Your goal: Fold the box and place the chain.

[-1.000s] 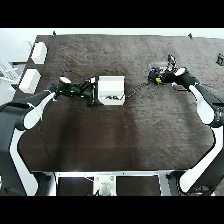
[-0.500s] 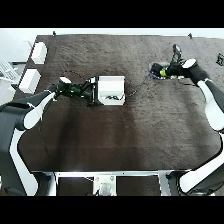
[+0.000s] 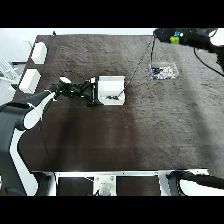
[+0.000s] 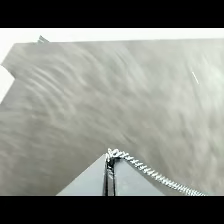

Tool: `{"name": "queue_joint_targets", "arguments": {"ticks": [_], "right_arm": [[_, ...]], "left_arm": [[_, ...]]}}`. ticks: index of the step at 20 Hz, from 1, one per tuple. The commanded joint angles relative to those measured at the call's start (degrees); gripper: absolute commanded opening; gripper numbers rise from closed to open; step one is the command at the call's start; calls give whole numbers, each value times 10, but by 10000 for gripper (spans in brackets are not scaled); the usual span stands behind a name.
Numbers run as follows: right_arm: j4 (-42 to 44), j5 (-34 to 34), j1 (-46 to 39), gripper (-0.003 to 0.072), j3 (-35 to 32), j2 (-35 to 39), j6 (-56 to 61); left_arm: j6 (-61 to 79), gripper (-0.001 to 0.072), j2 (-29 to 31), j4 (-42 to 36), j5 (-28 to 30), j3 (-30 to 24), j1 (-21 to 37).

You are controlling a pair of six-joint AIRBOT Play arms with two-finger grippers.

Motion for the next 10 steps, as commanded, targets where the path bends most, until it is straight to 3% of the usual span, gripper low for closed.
{"name": "queue_joint_targets", "arguments": {"ticks": [1, 6, 10], "right_arm": [[-58, -22, 68, 9, 1, 73, 0], [-127, -42, 200, 9, 12, 93, 0], [-161, -46, 241, 9, 9, 83, 54]], "left_arm": [[0, 458, 0, 0, 0, 0, 0], [0, 458, 0, 0, 0, 0, 0], [0, 458, 0, 0, 0, 0, 0]]}}
